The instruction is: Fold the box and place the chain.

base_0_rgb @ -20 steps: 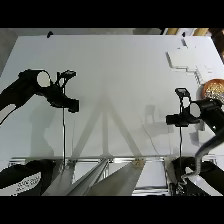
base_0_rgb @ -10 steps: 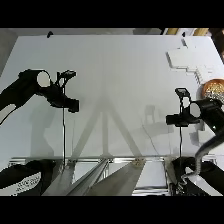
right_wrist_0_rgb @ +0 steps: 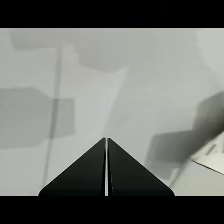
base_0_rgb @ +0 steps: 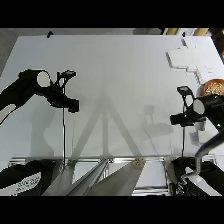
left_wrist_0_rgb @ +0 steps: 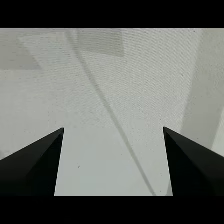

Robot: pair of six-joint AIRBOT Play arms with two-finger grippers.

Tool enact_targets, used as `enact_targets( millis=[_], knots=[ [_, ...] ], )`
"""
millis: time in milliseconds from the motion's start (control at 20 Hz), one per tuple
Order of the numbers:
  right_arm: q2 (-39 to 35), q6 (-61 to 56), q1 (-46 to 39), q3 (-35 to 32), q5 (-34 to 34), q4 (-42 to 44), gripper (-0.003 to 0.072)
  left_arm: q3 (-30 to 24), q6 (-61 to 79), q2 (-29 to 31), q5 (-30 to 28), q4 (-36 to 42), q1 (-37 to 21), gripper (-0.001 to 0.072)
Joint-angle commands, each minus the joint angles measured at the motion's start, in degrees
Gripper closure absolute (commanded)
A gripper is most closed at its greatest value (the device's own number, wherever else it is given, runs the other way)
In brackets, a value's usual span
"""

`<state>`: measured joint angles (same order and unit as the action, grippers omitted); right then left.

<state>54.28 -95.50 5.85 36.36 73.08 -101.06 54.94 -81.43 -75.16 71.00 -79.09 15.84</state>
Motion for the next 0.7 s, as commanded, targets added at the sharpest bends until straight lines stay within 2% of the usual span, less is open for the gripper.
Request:
enact_targets(
  millis=[0, 100, 150, 200, 250, 300, 350, 450, 500, 650],
  knots=[
    [-3.65, 7.72, -7.02, 4.55, 5.09, -8.85, 0.0677, 0.02, 0.00, -0.04, -0.02, 0.00, -0.02, 0.0015],
    [-4.37, 11.56, -15.91, 4.55, 2.47, -15.50, 0.0677, 0.02, 0.00, -0.04, 0.00, 0.00, -0.02, 0.0015],
    [-4.37, 12.63, -20.65, 4.55, -0.94, -17.20, 0.0676, 0.02, 0.00, -0.04, -0.02, 0.04, -0.02, 0.0015],
    [-4.35, 15.12, -26.05, 4.55, -4.85, -17.79, 0.0643, 0.02, 0.00, -0.02, 0.00, -0.02, -0.02, 0.0015],
    [-4.17, 16.33, -30.88, 4.57, -7.21, -18.45, 0.0495, 0.02, 0.02, -0.04, -0.02, -0.02, -0.02, 0.0015],
    [-3.50, 15.65, -36.02, 4.59, -8.85, -18.53, 0.0311, 0.02, 0.00, -0.02, -0.02, -0.02, -0.02, 0.0015],
    [-2.25, 14.10, -40.57, 4.59, -10.69, -18.29, 0.0204, 0.02, 0.00, -0.04, 0.00, 0.00, -0.02, 0.0015],
    [1.88, 13.81, -48.57, 5.57, -12.52, -17.70, 0.0194, 0.02, 0.02, -0.02, -0.02, 0.13, -0.02, 0.0015],
    [4.31, 15.58, -51.54, 6.93, -12.46, -17.75, 0.0143, 0.02, 0.00, -0.02, -0.02, 0.15, -0.02, 0.0015],
    [10.86, 22.84, -59.17, 13.22, -12.13, -17.64, 0.0130, 0.02, 0.00, -0.02, -0.02, 0.20, -0.02, 0.0015]
  ],
)
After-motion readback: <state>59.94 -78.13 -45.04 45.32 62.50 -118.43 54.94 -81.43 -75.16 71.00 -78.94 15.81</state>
